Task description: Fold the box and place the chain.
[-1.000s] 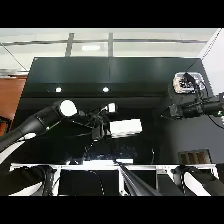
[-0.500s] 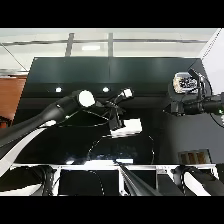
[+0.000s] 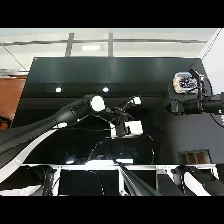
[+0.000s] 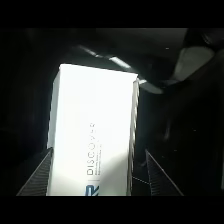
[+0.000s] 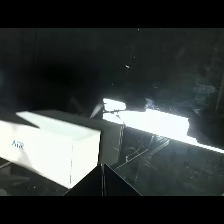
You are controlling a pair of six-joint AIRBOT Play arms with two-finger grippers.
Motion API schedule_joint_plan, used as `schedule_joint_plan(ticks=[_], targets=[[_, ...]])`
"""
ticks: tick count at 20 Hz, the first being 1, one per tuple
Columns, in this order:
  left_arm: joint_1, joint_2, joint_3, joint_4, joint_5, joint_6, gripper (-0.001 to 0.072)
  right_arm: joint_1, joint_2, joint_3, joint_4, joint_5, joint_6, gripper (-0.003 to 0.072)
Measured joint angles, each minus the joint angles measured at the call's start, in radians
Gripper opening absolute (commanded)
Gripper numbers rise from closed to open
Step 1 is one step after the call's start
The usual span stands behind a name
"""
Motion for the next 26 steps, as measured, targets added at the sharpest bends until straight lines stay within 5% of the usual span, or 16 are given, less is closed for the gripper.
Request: schedule_joint_plan(ticks=[8,9,10,11,15,19,26], targets=[[-0.093,-0.039,0.001,0.244,0.067,0.007,0.0704,0.0,0.0,0.0,0.0,-0.002,0.0,0.0019],[-0.105,-0.05,0.001,0.272,0.071,0.006,0.0569,0.0,0.0,0.0,-0.001,-0.003,0.0,0.0019],[-0.114,-0.059,0.001,0.3,0.076,0.002,0.0303,0.0,0.0,0.0,-0.001,-0.003,0.0,0.0019],[-0.119,-0.061,0.003,0.32,0.075,-0.008,0.0216,0.0,0.0,0.0,-0.001,-0.003,0.0,0.0019],[-0.081,-0.03,0.018,0.464,0.021,-0.155,0.0217,0.0,0.0,0.0,-0.002,-0.003,0.0,0.0019],[0.119,0.047,0.024,0.594,-0.051,-0.296,0.0218,0.0,0.0,0.0,-0.001,-0.003,0.0,0.0019],[0.699,0.07,0.113,0.67,-0.109,-0.439,0.0228,0.0,0.0,0.0,0.0,-0.003,0.0,0.0019]])
